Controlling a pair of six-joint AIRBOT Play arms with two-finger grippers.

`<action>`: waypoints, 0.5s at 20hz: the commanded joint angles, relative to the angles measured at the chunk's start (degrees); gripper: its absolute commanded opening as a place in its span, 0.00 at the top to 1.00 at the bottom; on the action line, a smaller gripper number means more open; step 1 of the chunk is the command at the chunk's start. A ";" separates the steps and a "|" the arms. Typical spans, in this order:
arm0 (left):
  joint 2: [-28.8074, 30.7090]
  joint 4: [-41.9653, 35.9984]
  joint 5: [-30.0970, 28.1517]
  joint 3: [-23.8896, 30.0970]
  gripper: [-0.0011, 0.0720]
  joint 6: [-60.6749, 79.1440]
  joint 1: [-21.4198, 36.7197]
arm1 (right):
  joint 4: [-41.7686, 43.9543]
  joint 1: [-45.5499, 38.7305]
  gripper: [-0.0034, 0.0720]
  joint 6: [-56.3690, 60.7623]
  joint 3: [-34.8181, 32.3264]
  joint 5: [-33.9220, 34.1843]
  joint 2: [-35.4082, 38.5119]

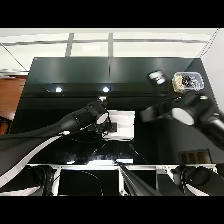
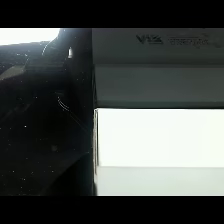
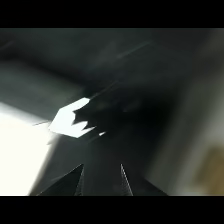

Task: Fold the box and place the chain.

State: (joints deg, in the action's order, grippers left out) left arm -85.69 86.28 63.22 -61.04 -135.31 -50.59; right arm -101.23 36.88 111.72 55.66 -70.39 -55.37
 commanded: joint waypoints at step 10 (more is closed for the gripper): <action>0.00 0.02 -0.13 -0.04 0.95 0.07 0.09 | 6.88 -47.47 0.07 0.74 7.87 22.64 -18.99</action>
State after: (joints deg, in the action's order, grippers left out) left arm -85.69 86.28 63.20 -61.04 -135.24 -50.54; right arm -108.66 -2.04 113.73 58.48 -47.94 -65.60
